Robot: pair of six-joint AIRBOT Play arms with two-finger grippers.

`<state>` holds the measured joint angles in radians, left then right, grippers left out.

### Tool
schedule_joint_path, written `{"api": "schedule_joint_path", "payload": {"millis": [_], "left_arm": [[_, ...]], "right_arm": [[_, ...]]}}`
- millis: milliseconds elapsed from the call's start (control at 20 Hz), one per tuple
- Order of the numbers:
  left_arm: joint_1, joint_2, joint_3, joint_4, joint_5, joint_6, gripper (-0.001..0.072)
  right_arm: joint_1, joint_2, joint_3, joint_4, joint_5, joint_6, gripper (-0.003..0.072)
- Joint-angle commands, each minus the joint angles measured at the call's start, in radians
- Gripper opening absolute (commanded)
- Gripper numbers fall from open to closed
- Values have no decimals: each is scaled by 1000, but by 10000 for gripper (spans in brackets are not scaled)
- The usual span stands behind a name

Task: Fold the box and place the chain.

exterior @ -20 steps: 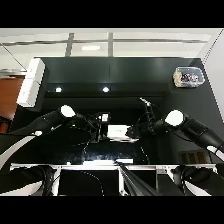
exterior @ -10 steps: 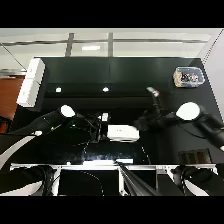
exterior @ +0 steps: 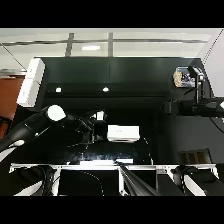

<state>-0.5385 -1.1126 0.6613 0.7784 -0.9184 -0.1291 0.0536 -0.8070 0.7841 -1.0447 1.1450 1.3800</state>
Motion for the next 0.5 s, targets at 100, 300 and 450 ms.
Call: {"api": "schedule_joint_path", "payload": {"millis": [100, 300, 450], "left_arm": [[-79, 17, 90, 48, 3, -226, 712], [-165, -127, 211, 48, 72, -241, 712], [-220, -216, 263, 61, 87, -241, 712]], "right_arm": [[-29, 9, 3, -8, -32, -12, 37], [-29, 9, 2, -12, -31, -16, 37], [-29, 9, 2, -12, -31, -15, 37]]}}
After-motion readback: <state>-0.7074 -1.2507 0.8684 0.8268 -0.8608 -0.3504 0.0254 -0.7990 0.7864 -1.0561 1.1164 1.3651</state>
